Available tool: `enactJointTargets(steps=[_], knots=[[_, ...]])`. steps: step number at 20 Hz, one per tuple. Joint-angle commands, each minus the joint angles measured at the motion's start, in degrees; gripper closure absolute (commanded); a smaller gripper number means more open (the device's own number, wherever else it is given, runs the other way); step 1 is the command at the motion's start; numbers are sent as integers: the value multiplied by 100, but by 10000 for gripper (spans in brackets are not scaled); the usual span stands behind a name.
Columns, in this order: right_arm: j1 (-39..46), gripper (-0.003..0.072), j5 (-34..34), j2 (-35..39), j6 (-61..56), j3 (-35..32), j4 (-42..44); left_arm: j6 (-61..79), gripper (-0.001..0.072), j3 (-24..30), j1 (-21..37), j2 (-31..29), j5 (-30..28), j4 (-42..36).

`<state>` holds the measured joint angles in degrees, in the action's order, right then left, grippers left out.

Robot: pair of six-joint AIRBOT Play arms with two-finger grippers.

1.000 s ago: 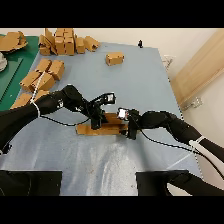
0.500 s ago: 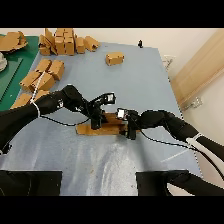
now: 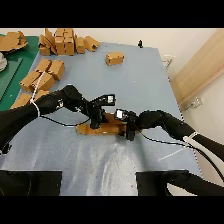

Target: Fold the box.

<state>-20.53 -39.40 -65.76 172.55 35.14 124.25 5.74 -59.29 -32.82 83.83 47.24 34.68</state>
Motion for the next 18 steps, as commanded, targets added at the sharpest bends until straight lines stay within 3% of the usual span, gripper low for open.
enactJointTargets(steps=[1, 8, 18], knots=[[-7, -21, 140, -175, 0, 2, 7, 605, 697, -4, 2, 0, -385, 7], [-7, -21, 120, -273, -2, 2, 4, 437, 698, -4, -2, 0, -442, -42], [-7, -21, 140, -275, 0, 2, 9, 66, 698, -4, -9, 0, 330, -44]])
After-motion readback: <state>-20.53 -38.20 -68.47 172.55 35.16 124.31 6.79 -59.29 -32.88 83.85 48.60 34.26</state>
